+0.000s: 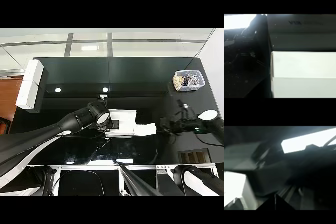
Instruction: Fold the box and place the chain.
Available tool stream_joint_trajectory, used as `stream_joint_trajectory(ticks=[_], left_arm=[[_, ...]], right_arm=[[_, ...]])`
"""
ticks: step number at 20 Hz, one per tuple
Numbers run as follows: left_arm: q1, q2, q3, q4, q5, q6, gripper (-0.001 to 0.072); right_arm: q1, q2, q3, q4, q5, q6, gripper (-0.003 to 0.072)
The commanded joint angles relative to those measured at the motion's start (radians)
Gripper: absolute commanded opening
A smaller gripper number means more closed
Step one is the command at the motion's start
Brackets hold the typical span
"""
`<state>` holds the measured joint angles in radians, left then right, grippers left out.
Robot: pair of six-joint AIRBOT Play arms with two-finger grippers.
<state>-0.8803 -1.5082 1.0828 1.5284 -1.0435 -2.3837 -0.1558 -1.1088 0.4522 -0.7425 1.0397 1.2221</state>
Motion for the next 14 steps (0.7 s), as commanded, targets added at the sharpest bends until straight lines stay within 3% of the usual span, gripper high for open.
stream_joint_trajectory(ticks=[1,5,6,8,9,14], left_arm=[[0.001,0.0,0.0,0.0,-0.001,0.0,0.0026],[0.001,0.0,0.0,-0.001,-0.002,0.0,0.0026],[0.001,0.0,0.0,0.0,-0.002,0.0,0.0026],[0.001,0.0,0.0,-0.001,-0.002,0.0,0.0026],[0.001,0.0,0.0,-0.001,-0.003,0.0,0.0026],[0.001,0.0,0.0,-0.001,-0.005,0.0,0.0026]], right_arm=[[0.179,-0.076,0.008,0.157,-0.067,-0.081,0.0013],[0.243,-0.084,0.115,0.147,0.056,-0.112,0.0017],[0.24,-0.084,0.139,0.126,0.082,-0.111,0.0121],[0.237,-0.084,0.177,0.096,0.12,-0.105,0.0578],[0.237,-0.084,0.189,0.098,0.138,-0.105,0.0616],[0.241,-0.084,0.196,0.15,0.165,-0.105,0.0613]])
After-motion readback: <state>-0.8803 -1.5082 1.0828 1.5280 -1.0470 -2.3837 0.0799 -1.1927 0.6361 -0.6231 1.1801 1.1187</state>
